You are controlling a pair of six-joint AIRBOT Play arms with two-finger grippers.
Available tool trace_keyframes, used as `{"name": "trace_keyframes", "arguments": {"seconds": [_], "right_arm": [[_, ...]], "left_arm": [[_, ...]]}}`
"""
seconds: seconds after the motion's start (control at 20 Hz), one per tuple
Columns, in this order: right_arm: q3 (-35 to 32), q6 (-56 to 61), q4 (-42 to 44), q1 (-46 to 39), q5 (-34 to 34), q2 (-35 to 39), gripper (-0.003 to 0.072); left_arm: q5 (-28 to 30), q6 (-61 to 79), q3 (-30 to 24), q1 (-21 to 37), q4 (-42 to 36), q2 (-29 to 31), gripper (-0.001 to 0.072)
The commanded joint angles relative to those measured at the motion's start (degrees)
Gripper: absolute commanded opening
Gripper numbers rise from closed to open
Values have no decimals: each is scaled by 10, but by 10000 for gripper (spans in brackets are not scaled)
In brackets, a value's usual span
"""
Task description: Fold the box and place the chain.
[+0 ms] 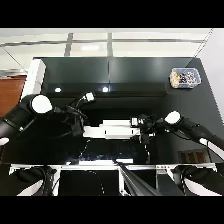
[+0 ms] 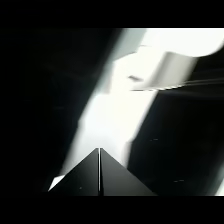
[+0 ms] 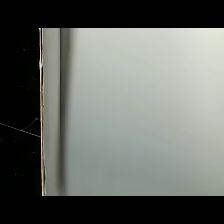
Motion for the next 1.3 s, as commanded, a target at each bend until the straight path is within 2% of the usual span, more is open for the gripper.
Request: {"name": "trace_keyframes", "arguments": {"seconds": [0.0, 0.1, 0.2, 0.3, 0.35, 0.4, 0.5, 0.75, 0.95, 1.15, 1.25], "right_arm": [[0, 0, 0, 0, 0, 0, 199], [0, 0, 0, 0, 0, 0, 199], [0, 0, 0, 0, 0, 0, 199], [0, 0, 0, 0, 0, 0, 199], [0, 0, 0, 0, 0, 0, 199], [0, 0, 0, 0, 0, 0, 199], [0, 0, 0, 0, 0, 0, 199], [0, 0, 0, 0, 0, 0, 199], [0, 0, 0, 0, 0, 0, 199], [0, 0, 0, 0, 0, 0, 199], [0, 0, 0, 0, 0, 0, 199]], "left_arm": [[-41, -24, -69, -17, -240, 8, 25], [30, 75, -120, -40, -397, 8, 25], [139, 134, -142, -51, -504, 8, 23], [276, 172, -141, -73, -502, 7, 24], [322, 172, -139, -78, -488, 1, 23], [345, 171, -134, -77, -480, -10, 24], [351, 171, -122, -72, -475, -38, 25], [324, 163, -83, -69, -411, -107, 25], [271, 151, -75, -69, -402, -149, 25], [269, 152, -73, -67, -402, -162, 26], [244, 152, -62, -56, -402, -161, 25]]}}
